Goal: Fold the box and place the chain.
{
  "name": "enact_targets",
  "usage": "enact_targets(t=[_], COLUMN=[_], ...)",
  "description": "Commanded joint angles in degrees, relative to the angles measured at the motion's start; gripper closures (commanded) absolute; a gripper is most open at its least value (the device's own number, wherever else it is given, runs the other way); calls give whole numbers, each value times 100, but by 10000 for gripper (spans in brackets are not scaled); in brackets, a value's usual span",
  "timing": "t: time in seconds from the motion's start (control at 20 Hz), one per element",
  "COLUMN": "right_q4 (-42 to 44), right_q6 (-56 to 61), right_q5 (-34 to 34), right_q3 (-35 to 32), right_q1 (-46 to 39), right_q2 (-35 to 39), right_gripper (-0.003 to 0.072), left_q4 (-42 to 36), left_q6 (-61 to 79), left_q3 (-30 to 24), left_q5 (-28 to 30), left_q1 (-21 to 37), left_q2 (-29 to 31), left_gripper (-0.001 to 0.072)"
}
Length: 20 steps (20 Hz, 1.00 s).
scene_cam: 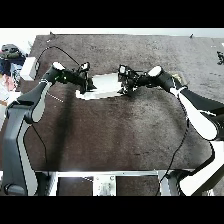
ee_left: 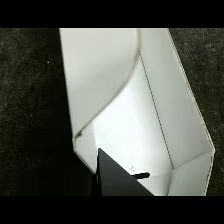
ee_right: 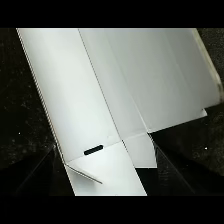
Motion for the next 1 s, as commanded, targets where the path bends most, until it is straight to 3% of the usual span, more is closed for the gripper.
enact_targets(t=[0.0, 0.45, 0.95], right_q4=[2, 2, 439], right_q6=[-9, -4, 142], right_q5=[376, 1222, 1681], right_q3=[345, 1320, 1349], right_q1=[-94, -103, -229], right_q2=[-214, -951, -1270], right_gripper=[0, 1, 1], left_q4=[4, 4, 4], left_q6=[2, 2, 2], left_q3=[0, 0, 0], left_q5=[-4, -4, -4], left_q1=[4, 4, 4], left_q2=[0, 0, 0], left_gripper=[697, 697, 697])
